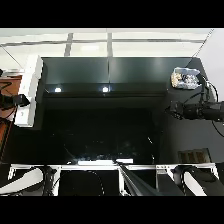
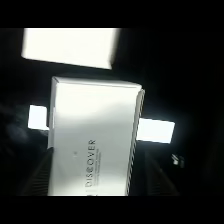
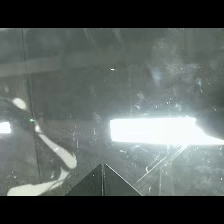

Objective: Fold the box and place the chain.

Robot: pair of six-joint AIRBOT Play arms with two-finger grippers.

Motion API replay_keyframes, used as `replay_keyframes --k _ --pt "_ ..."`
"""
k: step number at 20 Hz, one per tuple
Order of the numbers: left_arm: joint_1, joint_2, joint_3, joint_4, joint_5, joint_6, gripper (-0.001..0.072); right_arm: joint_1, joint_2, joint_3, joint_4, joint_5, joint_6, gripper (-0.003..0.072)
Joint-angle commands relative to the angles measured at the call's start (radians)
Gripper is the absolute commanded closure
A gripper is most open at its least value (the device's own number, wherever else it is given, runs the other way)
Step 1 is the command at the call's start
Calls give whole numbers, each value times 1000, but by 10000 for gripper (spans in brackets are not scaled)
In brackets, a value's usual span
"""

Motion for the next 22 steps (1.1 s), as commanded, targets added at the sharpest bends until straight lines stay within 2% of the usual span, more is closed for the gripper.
replay_keyframes --k 1,2,3,4,5,8,10,11,13,15,16,17,22 --pt "-80 76 10 -13 -111 -149 330 74 0 0 0 -114 -8 673" --pt "-112 114 5 -32 -100 -151 485 121 0 0 0 -171 -16 673" --pt "-143 151 2 -34 -82 -157 517 167 -2 0 -4 -223 -19 673" --pt "-174 192 2 -28 -65 -163 615 209 -5 0 -10 -272 -19 673" --pt "-196 229 2 -29 -53 -164 680 248 -7 0 -16 -314 -19 673" --pt "-270 340 -14 -70 -27 -183 680 309 -10 0 -54 -387 -26 673" --pt "-377 404 -78 -120 27 -183 681 339 -23 0 -87 -444 -26 673" --pt "-452 431 -131 -126 84 -183 681 352 -37 0 -97 -481 -27 673" --pt "-601 462 -262 -123 264 -183 680 377 -80 0 -186 -536 -48 673" --pt "-724 461 -391 -87 472 -183 680 386 -146 0 -373 -555 -48 673" --pt "-758 460 -431 -82 535 -186 680 386 -175 0 -462 -555 -48 673" --pt "-772 460 -444 -83 544 -192 680 386 -193 0 -515 -550 -47 672" --pt "-772 469 -443 -85 533 -194 678 386 -195 0 -516 -548 -47 672"
